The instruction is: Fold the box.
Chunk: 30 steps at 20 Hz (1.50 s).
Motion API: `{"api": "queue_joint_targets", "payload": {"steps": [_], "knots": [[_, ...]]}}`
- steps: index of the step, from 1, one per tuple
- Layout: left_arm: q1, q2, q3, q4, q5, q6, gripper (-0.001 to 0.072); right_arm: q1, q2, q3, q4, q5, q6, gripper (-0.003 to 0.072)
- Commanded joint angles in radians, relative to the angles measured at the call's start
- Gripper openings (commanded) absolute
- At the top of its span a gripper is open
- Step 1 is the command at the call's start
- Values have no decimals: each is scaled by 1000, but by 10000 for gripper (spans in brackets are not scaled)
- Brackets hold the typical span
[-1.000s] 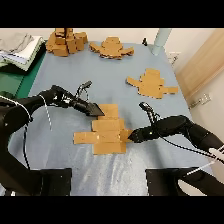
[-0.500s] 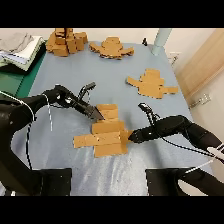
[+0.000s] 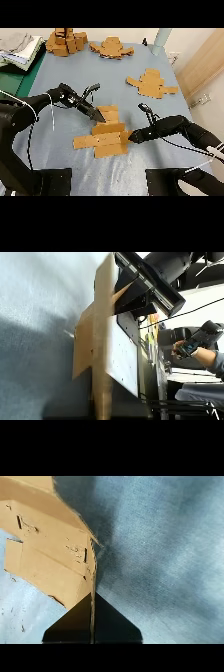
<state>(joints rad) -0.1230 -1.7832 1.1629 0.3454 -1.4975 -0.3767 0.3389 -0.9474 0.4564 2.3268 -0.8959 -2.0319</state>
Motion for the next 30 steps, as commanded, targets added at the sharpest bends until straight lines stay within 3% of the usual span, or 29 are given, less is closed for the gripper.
{"api": "queue_joint_targets", "payload": {"steps": [1, 5, 6, 8, 11, 13, 14, 17, 19, 21, 22, 23, 25, 30], "knots": [[-2, -1, 2, 27, -6, 4, 14, 1, -1, 1, 0, 8, 0, 2], [-2, 0, 2, 30, -6, 11, 13, 1, -1, 1, 0, 23, 0, 6], [-2, 0, 2, 29, -2, 13, 11, 0, -1, 1, -3, 32, 0, 55], [-2, 6, 2, 7, 49, 13, 8, -3, -1, 1, -39, 81, 1, 361], [-20, 70, 1, 26, 159, 33, 7, -64, 4, 60, -220, 128, 138, 379], [-50, 131, -4, 34, 201, 73, 7, -135, 11, 143, -344, 113, 251, 459], [-73, 159, -7, 42, 230, 88, 7, -172, 15, 187, -388, 98, 285, 463], [-135, 230, -38, 45, 320, 129, 6, -249, 19, 269, -401, 63, 316, 435], [-176, 286, -87, 44, 400, 168, 6, -254, 19, 275, -392, 39, 316, 261], [-226, 356, -160, 43, 516, 237, 6, -253, 18, 275, -363, 7, 315, 200], [-250, 391, -201, 43, 589, 270, 6, -253, 18, 275, -346, 4, 315, 77], [-277, 422, -241, 39, 660, 310, 6, -253, 18, 275, -343, 5, 315, 25], [-312, 443, -288, 38, 712, 364, 9, -253, 18, 275, -340, 5, 314, 22], [-326, 401, -301, 37, 712, 397, 12, -236, 18, 275, -334, 4, 311, 22]]}}
